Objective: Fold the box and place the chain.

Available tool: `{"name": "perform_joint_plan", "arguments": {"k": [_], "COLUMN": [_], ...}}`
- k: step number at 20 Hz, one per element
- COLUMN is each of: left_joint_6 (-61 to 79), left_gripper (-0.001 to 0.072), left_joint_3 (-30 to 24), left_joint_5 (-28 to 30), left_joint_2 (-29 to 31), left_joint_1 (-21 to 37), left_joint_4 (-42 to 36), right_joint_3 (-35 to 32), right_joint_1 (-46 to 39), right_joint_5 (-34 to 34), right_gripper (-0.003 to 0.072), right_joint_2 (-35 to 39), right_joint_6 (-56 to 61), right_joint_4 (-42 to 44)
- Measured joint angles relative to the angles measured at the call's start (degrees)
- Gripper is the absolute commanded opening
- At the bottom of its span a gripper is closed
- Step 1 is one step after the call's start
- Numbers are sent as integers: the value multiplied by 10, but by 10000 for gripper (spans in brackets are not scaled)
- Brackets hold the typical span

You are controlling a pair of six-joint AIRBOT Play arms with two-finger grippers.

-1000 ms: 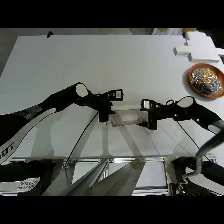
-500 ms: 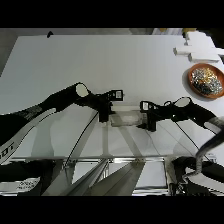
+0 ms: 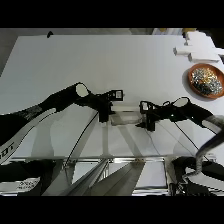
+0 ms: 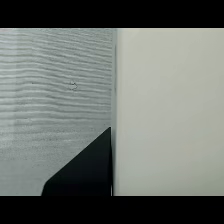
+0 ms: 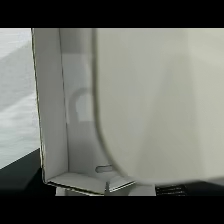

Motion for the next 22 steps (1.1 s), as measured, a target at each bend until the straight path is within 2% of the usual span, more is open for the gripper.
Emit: {"name": "perform_joint_plan", "arguments": {"k": [3, 22], "left_joint_6": [0, 0], "left_gripper": [9, 9], "left_joint_3": [0, 0], "left_joint_5": [0, 1], "left_joint_2": [0, 0], "left_joint_1": [0, 0], "left_joint_4": [0, 0], "right_joint_3": [0, 0], "right_joint_1": [0, 0], "right_joint_5": [0, -2], "right_gripper": [336, 337], "right_joint_2": [-3, -5], "right_joint_6": [-2, 0], "right_joint_4": [0, -3]}}
